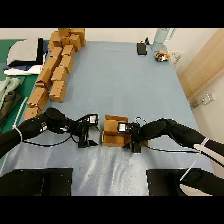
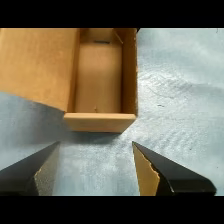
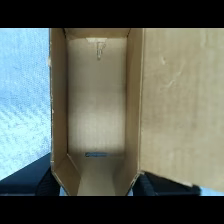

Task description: Fold the box.

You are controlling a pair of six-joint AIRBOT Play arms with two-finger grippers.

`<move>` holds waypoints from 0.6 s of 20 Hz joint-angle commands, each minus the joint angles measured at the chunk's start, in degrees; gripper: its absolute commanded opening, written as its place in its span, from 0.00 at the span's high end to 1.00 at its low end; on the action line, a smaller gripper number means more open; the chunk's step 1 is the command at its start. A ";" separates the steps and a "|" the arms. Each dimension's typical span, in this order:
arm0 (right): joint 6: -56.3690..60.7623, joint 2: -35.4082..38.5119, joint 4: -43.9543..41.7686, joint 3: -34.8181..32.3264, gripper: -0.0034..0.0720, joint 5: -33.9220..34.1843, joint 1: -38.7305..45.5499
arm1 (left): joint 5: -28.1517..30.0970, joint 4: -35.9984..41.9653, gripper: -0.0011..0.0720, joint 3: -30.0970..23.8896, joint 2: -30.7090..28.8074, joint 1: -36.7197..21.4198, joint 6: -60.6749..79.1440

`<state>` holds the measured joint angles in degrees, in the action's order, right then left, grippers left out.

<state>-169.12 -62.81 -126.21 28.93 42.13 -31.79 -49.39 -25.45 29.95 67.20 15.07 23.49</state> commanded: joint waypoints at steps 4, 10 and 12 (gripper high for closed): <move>0.02 0.02 0.00 -0.02 0.40 -0.02 0.00 | 3.50 2.97 0.03 -0.13 2.67 4.26 1.38; 0.02 0.02 0.00 -0.02 0.40 0.00 0.00 | 5.90 4.66 0.04 0.11 2.84 6.40 1.14; 0.02 0.02 0.00 -0.02 0.40 -0.02 0.00 | 6.01 4.72 0.04 0.11 2.89 7.04 1.14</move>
<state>-169.10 -62.81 -126.19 28.93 42.13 -31.79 -44.05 -21.32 30.04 69.95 21.21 24.62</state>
